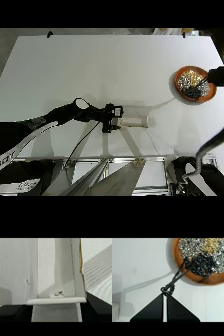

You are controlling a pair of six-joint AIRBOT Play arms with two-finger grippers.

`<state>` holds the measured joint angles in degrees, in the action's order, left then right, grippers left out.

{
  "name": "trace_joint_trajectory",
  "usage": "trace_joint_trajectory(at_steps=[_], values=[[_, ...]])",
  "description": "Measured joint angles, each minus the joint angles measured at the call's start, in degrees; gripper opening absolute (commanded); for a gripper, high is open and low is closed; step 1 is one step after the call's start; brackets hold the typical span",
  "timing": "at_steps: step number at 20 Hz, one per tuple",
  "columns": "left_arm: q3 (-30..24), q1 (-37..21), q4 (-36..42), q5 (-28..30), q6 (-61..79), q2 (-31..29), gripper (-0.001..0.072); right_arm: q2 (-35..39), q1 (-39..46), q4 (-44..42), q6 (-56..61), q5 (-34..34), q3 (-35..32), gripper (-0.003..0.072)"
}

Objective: Fold the box and place the chain.

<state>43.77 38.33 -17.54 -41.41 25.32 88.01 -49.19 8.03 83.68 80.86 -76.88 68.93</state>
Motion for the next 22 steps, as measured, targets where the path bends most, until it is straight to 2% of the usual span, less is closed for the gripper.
trace_joint_trajectory(at_steps=[4,11,22], values=[[0.0,0.0,0.0,0.0,0.0,0.0,0.015,2.3,-3.5,-0.6,0.8,-2.4,0.0,0.0014],[0.0,0.0,0.0,0.0,0.0,0.0,0.015,4.5,-9.6,-6.5,1.4,-5.9,0.0,0.0014],[0.0,0.0,0.0,0.0,0.0,0.0,0.015,5.0,-21.2,-12.0,2.8,-7.7,0.0,0.0014]])
